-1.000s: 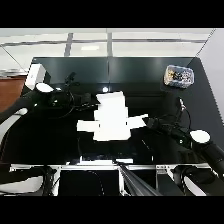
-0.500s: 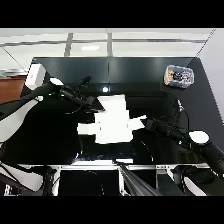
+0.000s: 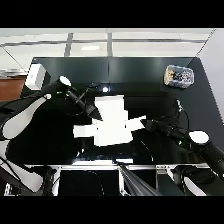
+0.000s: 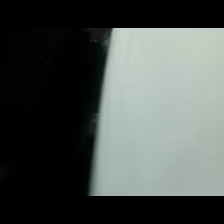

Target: Fold the box and place the chain.

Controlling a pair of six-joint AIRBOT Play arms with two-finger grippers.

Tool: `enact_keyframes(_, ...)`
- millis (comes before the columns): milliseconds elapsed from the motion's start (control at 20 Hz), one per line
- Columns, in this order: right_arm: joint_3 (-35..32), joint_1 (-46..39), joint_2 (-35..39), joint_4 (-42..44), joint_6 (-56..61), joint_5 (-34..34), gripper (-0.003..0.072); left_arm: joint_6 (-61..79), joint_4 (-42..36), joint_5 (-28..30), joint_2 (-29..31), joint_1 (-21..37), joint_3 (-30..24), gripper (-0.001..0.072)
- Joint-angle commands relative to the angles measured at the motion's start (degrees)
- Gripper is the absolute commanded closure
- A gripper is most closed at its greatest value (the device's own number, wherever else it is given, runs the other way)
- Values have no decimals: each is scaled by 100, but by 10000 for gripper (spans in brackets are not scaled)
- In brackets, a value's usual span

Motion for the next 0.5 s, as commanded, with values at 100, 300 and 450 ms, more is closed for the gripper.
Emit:
enact_keyframes(100, 20, -22, 4, -223, 0, -136, 273, 122, 101, -144, -37, 33, 44, 685)
enact_keyframes(300, 1073, -566, 4, -2481, 131, 1303, -23, 46, 122, -136, 122, 66, 44, 690)
enact_keyframes(450, 2083, -811, 4, -4564, 343, 2632, -23, 74, 142, 208, 671, -28, -184, 691)
